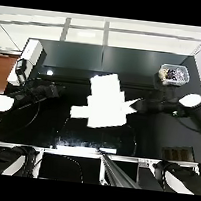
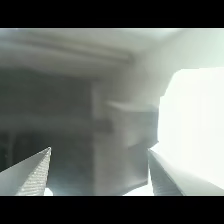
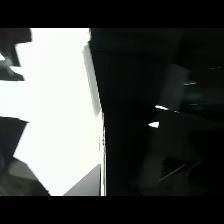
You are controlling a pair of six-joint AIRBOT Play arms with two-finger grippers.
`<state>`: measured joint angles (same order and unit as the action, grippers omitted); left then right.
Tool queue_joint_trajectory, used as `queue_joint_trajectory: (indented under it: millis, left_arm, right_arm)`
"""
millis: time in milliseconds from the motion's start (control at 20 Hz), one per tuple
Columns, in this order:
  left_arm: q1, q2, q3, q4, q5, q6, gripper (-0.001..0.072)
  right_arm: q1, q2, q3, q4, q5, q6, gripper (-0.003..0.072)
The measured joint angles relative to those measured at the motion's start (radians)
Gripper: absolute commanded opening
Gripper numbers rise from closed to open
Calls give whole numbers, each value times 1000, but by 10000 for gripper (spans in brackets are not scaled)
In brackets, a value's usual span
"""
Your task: Fold the box and place the chain.
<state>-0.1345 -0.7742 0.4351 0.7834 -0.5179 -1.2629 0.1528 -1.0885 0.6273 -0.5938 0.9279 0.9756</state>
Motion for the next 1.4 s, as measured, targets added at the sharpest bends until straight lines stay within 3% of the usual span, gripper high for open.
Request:
queue_joint_trajectory:
  millis: [200, 450, 900, 1050, 1150, 1350, 1400]
  left_arm:
    - [-30, -153, 103, -45, -211, 55, 701]
    - [-6, -450, 266, -141, -519, 191, 701]
    - [-23, -806, 478, -212, -775, 389, 668]
    - [-24, -861, 516, -215, -842, 455, 534]
    - [-24, -878, 528, -215, -864, 490, 292]
    - [-24, -892, 539, -203, -886, 521, 269]
    - [-24, -893, 540, -200, -889, 524, 201]
  right_arm:
    - [185, 15, -58, 8, -190, -10, 14]
    - [250, 19, -76, 14, -262, -14, 15]
    - [266, 20, -80, 16, -263, -11, 15]
    - [266, 20, -80, 17, -260, -11, 15]
    - [266, 20, -80, 17, -255, -11, 15]
    - [266, 20, -80, 18, -251, -11, 15]
    - [266, 20, -80, 18, -248, -11, 15]
